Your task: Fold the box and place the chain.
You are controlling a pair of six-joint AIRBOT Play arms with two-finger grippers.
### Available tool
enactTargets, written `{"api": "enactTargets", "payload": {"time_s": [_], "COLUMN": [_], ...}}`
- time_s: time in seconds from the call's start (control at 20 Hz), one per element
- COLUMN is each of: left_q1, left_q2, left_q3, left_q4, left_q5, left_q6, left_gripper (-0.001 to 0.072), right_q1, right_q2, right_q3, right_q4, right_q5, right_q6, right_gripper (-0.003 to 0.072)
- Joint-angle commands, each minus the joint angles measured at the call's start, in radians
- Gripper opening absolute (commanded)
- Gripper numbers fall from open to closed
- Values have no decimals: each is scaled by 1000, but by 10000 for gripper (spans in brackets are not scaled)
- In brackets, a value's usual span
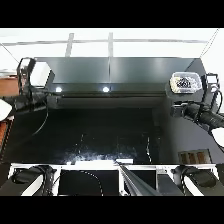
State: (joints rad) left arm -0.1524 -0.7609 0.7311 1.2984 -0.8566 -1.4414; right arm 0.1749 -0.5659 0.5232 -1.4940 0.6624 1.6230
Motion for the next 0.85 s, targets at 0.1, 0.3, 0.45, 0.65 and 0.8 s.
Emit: {"api": "enactTargets", "payload": {"time_s": [0.1,0.3,0.45,0.65,0.8], "left_q1": [9,9,9,9,9], "left_q2": [69,68,68,67,67], "left_q3": [-103,-103,-103,-103,-103], "left_q4": [1,1,1,1,1], "left_q5": [-17,-11,-11,-11,-11], "left_q6": [-10,-10,-10,-10,-10], "left_gripper": [30,29,30,30,29], "right_q1": [6,6,6,6,6], "right_q2": [8,8,8,8,8], "right_q3": [-33,-33,-33,-33,-33], "right_q4": [-35,-35,-35,-35,-35], "right_q5": [-46,-46,-46,-46,-46], "right_q6": [11,11,11,11,11], "right_gripper": [14,13,13,14,14]}}
